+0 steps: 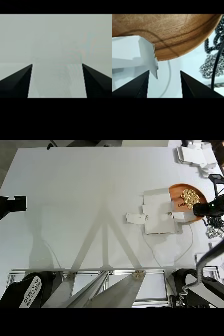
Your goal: Fold the box and place the chain.
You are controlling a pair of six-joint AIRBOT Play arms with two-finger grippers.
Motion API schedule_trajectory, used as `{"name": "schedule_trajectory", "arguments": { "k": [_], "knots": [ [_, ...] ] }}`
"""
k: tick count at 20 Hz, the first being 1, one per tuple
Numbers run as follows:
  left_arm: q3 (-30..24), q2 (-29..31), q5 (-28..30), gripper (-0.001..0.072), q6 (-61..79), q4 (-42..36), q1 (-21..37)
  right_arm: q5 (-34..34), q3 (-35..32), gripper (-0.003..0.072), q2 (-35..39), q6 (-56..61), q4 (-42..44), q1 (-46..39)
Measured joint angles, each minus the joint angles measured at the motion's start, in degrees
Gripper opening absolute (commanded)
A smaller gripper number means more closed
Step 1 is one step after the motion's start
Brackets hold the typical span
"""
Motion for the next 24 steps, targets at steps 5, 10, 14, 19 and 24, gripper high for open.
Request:
{"name": "schedule_trajectory", "arguments": {
  "k": [5,10,14,19,24],
  "knots": [
    [0.0,0.0,0.0,0.0698,0.0,0.0,0.0,2.3,4.6,0.0390,-8.0,-1.9,3.6,-1.0],
    [0.0,0.0,0.0,0.0698,0.0,0.0,0.0,4.1,7.6,0.0025,-14.9,-2.8,8.1,-1.2],
    [0.0,0.0,0.0,0.0698,0.0,0.0,0.0,5.1,8.4,0.0011,-17.0,-4.5,9.4,-1.2],
    [0.0,0.0,0.0,0.0698,0.0,0.0,0.0,7.1,9.1,0.0010,-15.7,-11.9,15.5,-1.2],
    [0.0,0.0,0.0,0.0698,0.0,0.0,0.0,6.9,8.5,0.0008,-10.6,-22.8,28.2,-1.2]
  ]
}}
